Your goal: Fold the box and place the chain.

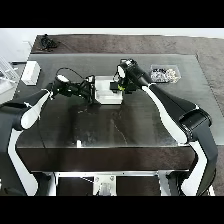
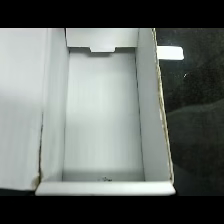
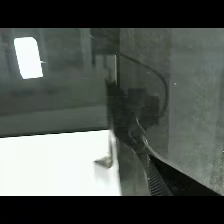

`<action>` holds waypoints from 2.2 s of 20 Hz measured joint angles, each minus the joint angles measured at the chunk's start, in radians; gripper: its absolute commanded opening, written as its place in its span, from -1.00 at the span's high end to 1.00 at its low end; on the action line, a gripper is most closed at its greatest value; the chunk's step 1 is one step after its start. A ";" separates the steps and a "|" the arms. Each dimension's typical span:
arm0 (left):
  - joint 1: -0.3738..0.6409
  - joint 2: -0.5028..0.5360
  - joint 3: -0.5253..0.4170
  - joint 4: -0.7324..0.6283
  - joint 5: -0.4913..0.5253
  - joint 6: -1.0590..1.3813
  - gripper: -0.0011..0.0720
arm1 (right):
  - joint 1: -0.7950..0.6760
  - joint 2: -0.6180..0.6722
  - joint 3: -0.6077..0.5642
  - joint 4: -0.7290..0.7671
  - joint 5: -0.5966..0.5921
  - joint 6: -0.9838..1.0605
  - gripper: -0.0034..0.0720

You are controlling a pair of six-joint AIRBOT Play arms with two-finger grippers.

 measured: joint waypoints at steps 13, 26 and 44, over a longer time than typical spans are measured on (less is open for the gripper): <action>0.000 0.000 0.000 0.000 -0.001 0.002 -0.48 | -0.003 0.027 -0.045 0.069 0.014 -0.048 -0.57; 0.000 0.000 0.000 0.000 0.000 0.002 -0.48 | -0.005 -0.052 -0.058 0.057 0.016 -0.058 0.09; 0.001 0.000 0.000 0.008 -0.011 0.002 -0.48 | -0.017 -0.058 0.015 -0.021 0.050 -0.058 -0.51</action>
